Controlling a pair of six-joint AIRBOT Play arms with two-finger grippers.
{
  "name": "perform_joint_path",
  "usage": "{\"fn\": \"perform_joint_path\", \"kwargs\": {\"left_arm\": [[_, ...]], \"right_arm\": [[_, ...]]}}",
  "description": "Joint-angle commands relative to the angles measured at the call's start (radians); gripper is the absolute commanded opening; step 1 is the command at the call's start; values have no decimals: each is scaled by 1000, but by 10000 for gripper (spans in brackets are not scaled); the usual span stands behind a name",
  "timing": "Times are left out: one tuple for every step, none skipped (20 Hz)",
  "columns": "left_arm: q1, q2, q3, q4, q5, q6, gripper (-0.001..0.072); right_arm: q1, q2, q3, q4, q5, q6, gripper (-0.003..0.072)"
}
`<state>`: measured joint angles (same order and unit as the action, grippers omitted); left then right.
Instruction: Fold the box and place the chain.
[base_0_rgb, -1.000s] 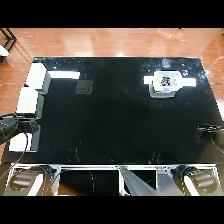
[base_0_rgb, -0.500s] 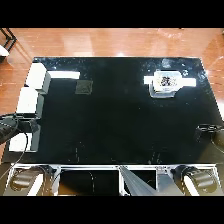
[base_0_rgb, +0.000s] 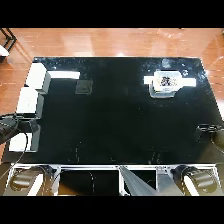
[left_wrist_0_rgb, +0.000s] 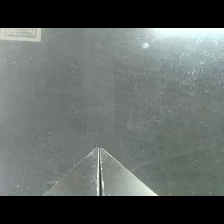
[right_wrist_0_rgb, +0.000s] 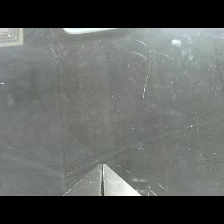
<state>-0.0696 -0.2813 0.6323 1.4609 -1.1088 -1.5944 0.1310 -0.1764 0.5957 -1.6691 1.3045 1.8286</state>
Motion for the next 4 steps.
{"fn": "perform_joint_path", "kwargs": {"left_arm": [[0, 0, 0, 0, 0, 0, 20], [0, 0, 0, 0, 0, 0, 19], [0, 0, 0, 0, 0, 0, 20], [0, 0, 0, 0, 0, 0, 20]], "right_arm": [[0, 1, 0, 0, 0, 0, 20], [0, 1, 0, 0, 0, 0, 20], [0, 1, 0, 0, 0, 0, 20], [0, 1, 0, 0, 0, 0, 20]]}}
